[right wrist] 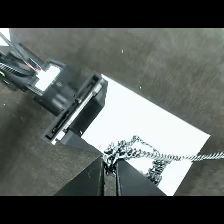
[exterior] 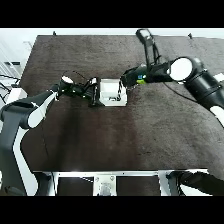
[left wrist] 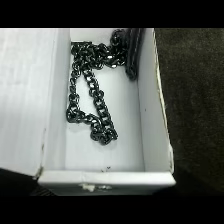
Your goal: Fold the box and place the chain.
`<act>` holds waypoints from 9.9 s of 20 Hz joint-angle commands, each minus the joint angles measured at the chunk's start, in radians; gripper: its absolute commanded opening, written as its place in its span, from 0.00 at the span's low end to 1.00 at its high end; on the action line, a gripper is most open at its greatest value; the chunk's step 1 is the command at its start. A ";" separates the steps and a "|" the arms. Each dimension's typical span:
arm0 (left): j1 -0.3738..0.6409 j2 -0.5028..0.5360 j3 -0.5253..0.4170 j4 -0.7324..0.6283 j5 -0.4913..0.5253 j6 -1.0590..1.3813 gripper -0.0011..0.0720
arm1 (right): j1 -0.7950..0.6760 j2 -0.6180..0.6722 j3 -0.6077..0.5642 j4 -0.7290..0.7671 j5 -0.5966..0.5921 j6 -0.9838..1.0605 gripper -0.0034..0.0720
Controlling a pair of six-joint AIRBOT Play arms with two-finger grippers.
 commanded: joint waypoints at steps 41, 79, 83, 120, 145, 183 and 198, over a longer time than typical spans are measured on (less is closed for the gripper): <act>-0.001 0.000 0.001 0.000 0.001 0.000 0.57 | -0.371 -0.642 0.197 0.146 -0.360 -0.011 0.06; -0.001 0.000 0.001 0.000 -0.001 0.000 0.57 | -0.003 0.124 0.107 0.076 -0.092 -0.105 0.06; -0.001 0.000 0.001 0.000 -0.001 0.000 0.57 | 0.014 0.104 0.030 0.086 -0.140 -0.092 0.06; -0.001 0.000 0.001 0.000 0.002 0.000 0.57 | -0.333 -0.635 0.168 0.218 -0.423 -0.002 0.70; -0.001 0.000 0.001 0.000 0.000 0.000 0.57 | -0.075 -0.007 0.175 0.135 0.130 -0.144 0.06; -0.001 0.000 0.001 0.000 0.000 0.000 0.57 | -0.283 -0.155 0.021 0.240 -0.214 -0.759 0.61; -0.001 0.000 0.001 0.000 0.001 0.000 0.57 | -0.285 -0.508 0.293 0.506 0.328 -0.973 0.60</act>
